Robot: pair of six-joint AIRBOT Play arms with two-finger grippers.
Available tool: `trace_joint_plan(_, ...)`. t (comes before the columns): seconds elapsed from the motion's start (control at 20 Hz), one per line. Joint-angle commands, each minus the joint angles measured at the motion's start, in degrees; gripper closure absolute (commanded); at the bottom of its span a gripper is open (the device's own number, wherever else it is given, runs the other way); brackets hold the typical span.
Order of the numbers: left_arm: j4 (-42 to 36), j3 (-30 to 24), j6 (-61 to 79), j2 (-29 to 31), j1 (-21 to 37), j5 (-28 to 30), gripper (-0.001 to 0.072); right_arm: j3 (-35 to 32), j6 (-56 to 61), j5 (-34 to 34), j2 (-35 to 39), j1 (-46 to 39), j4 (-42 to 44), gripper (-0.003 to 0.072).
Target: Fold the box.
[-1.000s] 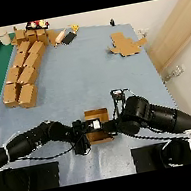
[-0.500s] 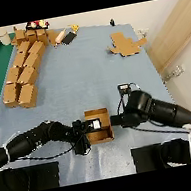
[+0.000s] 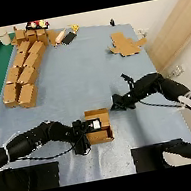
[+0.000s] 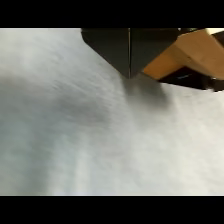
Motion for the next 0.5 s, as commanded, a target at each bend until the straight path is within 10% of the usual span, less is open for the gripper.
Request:
trace_joint_plan(0.0, 0.00, 0.00, 0.02, 0.04, -0.02, 0.02, 0.0328, -0.24, -23.98, -8.72, -8.85, -4.15, 22.14, 0.0688)
trace_joint_plan(0.45, 0.00, 0.00, 0.02, 0.04, -0.02, 0.02, 0.0328, -0.31, -31.65, -11.08, -7.67, 8.74, 20.50, 0.0686)
